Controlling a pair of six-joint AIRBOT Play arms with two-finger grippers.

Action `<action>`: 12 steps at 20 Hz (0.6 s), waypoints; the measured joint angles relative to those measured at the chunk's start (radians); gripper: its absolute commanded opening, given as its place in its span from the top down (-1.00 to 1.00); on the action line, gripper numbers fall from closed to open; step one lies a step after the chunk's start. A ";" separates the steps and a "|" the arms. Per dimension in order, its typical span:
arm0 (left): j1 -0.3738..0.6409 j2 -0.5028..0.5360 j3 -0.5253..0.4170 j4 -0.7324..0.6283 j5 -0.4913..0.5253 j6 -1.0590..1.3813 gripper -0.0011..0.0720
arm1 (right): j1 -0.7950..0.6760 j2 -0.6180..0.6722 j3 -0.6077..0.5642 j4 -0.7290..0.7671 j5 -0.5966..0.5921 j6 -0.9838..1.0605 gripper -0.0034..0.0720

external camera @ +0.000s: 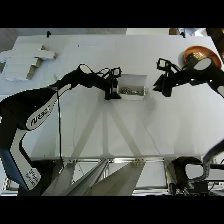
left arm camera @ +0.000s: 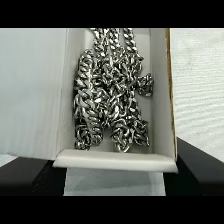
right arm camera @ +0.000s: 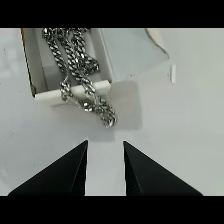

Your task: Fold the box and place the chain.

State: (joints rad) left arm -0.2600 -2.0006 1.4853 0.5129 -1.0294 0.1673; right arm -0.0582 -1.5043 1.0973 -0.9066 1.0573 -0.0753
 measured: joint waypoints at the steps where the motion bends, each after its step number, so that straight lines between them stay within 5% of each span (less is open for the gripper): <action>1: 0.000 0.000 0.000 0.000 0.000 0.000 0.01 | 0.006 -0.025 -0.003 0.018 -0.009 -0.027 0.23; 10: 0.000 0.000 0.000 0.001 0.000 0.001 0.01 | 0.079 -0.126 -0.011 0.065 -0.049 -0.126 0.24; 12: 0.000 0.000 0.000 0.001 -0.001 0.001 0.01 | 0.087 -0.129 -0.012 0.065 -0.061 -0.135 0.49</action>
State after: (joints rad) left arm -0.2596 -2.0006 1.4853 0.5140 -1.0302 0.1684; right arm 0.0288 -1.6333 1.0855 -0.8417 0.9966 -0.2108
